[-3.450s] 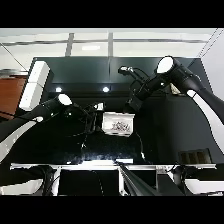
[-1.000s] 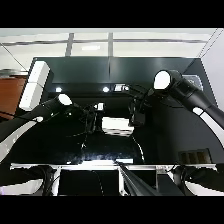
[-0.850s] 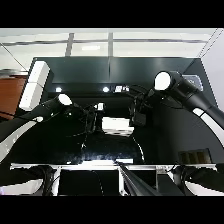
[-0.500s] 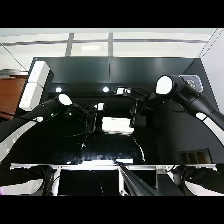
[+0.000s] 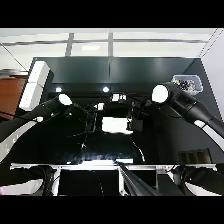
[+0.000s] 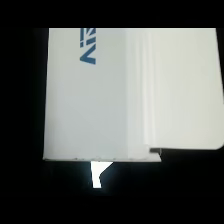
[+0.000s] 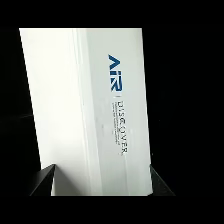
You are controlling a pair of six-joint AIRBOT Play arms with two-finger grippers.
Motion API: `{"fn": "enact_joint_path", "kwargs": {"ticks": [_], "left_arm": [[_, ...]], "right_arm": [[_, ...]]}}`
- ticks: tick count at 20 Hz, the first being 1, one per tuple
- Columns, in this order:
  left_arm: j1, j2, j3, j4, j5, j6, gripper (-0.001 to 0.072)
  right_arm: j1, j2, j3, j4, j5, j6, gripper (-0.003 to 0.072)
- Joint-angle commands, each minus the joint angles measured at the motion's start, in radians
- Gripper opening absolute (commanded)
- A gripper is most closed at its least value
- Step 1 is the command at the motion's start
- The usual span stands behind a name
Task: Fold the box and place the chain.
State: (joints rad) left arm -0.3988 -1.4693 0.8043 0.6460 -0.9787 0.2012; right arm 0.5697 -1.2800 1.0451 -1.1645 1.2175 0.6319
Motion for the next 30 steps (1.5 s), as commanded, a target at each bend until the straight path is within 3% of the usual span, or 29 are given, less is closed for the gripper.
{"fn": "enact_joint_path", "kwargs": {"ticks": [1, 19, 30], "left_arm": [[0.000, 0.000, 0.000, 0.000, 0.002, 0.000, 0.0403], [0.000, 0.000, 0.000, 0.000, 0.002, 0.000, 0.0402], [0.000, 0.000, 0.000, 0.000, 0.002, 0.000, 0.0402]], "right_arm": [[0.006, 0.004, -0.003, -0.018, -0.011, 0.001, 0.0712], [0.014, 0.004, -0.044, -0.043, -0.119, 0.071, 0.0710], [-0.007, 0.004, -0.044, -0.066, -0.123, 0.106, 0.0700]]}}
